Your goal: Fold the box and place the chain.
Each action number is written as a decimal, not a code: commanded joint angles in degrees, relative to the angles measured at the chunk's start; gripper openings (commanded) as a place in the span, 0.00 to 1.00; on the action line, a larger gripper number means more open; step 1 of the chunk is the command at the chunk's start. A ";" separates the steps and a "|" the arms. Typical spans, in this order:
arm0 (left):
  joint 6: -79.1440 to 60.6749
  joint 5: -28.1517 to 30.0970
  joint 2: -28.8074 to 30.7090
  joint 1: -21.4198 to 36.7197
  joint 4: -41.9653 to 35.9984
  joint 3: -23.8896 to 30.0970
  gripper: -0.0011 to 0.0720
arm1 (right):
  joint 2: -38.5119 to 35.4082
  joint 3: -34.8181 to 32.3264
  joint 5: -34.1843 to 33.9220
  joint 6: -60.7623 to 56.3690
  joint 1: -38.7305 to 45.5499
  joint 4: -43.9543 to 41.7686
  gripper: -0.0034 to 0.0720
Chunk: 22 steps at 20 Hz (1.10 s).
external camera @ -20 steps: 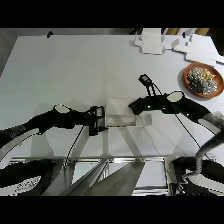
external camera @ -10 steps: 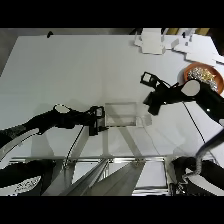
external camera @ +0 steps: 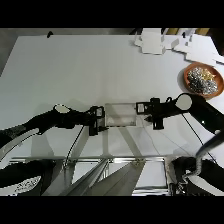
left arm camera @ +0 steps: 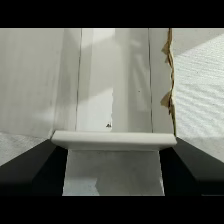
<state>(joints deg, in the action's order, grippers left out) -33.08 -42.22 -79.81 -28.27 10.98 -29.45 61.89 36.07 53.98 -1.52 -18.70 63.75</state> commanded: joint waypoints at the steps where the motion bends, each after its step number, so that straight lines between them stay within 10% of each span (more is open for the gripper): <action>1: -0.02 0.00 0.02 -0.02 0.00 -0.04 0.39 | -0.02 -2.03 -1.22 9.35 -0.70 -6.54 0.32; 22: -0.04 0.00 0.02 -0.02 0.00 -0.04 0.39 | 7.56 -4.24 -5.55 15.15 -0.70 -27.96 0.33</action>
<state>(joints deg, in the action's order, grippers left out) -33.10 -42.26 -79.81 -28.27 10.98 -29.45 68.66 31.86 48.56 13.26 -19.33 38.02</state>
